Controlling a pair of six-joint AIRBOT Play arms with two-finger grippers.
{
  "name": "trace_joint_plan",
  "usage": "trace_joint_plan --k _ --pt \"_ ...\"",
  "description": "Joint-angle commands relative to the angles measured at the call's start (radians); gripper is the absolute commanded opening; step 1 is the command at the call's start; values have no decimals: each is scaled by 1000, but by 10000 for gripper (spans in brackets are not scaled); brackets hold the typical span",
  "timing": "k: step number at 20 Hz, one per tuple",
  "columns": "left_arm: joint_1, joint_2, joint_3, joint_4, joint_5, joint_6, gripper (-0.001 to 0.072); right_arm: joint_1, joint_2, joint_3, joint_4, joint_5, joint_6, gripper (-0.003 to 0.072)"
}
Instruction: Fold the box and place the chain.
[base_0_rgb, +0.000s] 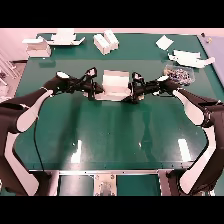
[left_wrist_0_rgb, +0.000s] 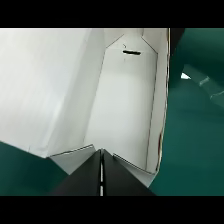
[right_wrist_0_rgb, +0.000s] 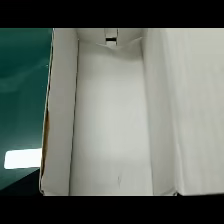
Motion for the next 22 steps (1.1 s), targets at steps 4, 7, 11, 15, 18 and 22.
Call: trace_joint_plan --k 4,7,11,15,18,22 --pt "103 57 7 12 -83 -89 21 0 0 0 -2 2 -2 598" --pt "143 80 6 8 -151 -140 21 0 0 0 -2 2 -2 598" --pt "178 82 6 39 -138 -319 21 0 0 0 -2 2 -2 598" --pt "180 82 6 134 -1 -749 20 0 0 0 -2 2 -2 598" --pt "180 82 6 339 45 -1104 20 0 0 0 -2 2 -2 598" --pt "180 82 6 481 44 -1271 20 0 0 0 -2 2 -2 598"
